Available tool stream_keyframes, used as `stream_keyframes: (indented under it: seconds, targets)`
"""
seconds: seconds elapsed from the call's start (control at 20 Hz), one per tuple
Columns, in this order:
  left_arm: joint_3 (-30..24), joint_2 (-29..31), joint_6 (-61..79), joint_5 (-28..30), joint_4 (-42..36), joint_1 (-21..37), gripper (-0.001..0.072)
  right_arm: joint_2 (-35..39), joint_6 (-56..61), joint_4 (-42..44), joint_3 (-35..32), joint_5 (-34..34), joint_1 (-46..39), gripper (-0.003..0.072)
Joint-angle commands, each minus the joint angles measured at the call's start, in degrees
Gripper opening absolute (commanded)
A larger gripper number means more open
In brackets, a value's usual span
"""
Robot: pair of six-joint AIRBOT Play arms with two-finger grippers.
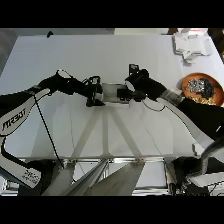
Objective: Fold the box and place the chain.
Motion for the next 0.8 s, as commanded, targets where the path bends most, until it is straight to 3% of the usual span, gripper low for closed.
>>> stream_keyframes:
  seconds: [0.0,0.25,0.45,0.75]
  targets:
    - [0.0,0.02,-0.04,0.17,-0.02,0.04,0.0187,3.54,-1.36,-0.68,0.09,4.31,-0.02,0.0521]
    - [0.0,0.02,-0.04,0.15,-0.02,0.04,0.0187,11.5,-1.64,-1.29,0.07,6.25,-0.02,0.052]
    - [0.0,0.02,-0.04,0.17,-0.02,0.07,0.0187,19.1,-16.11,-1.51,0.07,4.02,-0.15,0.0519]
    - [0.0,0.02,-0.04,0.17,-0.02,0.04,0.0187,29.81,-22.18,-1.31,0.07,4.72,-8.85,0.0516]
